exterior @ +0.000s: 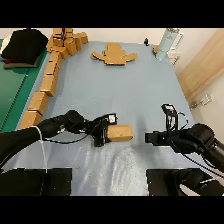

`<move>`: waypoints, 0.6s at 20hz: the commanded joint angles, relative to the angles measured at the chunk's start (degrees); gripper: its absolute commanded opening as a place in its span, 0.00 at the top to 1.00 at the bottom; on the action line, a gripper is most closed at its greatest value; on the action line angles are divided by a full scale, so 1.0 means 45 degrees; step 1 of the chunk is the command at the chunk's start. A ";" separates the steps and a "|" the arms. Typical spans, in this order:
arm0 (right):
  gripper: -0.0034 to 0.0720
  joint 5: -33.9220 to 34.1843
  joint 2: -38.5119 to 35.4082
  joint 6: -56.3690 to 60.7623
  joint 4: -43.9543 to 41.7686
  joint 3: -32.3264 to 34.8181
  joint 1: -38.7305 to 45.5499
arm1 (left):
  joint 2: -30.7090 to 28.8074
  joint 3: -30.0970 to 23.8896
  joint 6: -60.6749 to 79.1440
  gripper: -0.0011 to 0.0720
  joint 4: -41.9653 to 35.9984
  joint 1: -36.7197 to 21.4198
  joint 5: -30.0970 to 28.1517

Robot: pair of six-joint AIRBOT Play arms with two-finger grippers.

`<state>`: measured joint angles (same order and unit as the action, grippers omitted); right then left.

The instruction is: Fold the box.

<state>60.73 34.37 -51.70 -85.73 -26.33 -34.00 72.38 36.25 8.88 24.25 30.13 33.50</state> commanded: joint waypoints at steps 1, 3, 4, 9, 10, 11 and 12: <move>0.95 -0.0199 0.0097 0.0743 0.0204 -0.0005 0.0015 | -0.0937 0.0024 -0.1229 0.35 0.0039 -0.1005 -0.0418; 0.95 -0.0374 0.0350 0.0821 0.0325 -0.0005 0.0015 | -0.1438 0.0024 -0.2555 0.35 0.0049 -0.2089 -0.1885; 0.95 -0.0534 0.0510 0.0826 0.0330 -0.0005 0.0015 | -0.1574 0.0024 -0.3512 0.35 0.0049 -0.2832 -0.2798; 0.95 -0.1287 0.1302 0.0821 0.0287 -0.0005 0.0015 | -0.0981 0.0238 -0.5610 0.35 0.0486 -0.6732 -0.3677; 0.95 -0.1491 0.1443 0.0821 0.0282 -0.0005 0.0015 | -0.0622 0.0529 -0.5761 0.35 0.0724 -0.7125 -0.3672; 0.95 -0.1671 0.1569 0.0821 0.0277 -0.0005 0.0015 | -0.0117 0.1049 -0.6062 0.35 0.1001 -0.7397 -0.3667; 0.95 -0.1792 0.1666 0.0826 0.0272 -0.0005 0.0015 | 0.0500 0.1758 -0.6586 0.35 0.1481 -0.7538 -0.3672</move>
<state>55.11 40.32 -48.16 -84.47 -26.35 -33.95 70.32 39.75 -14.87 27.18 1.28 18.46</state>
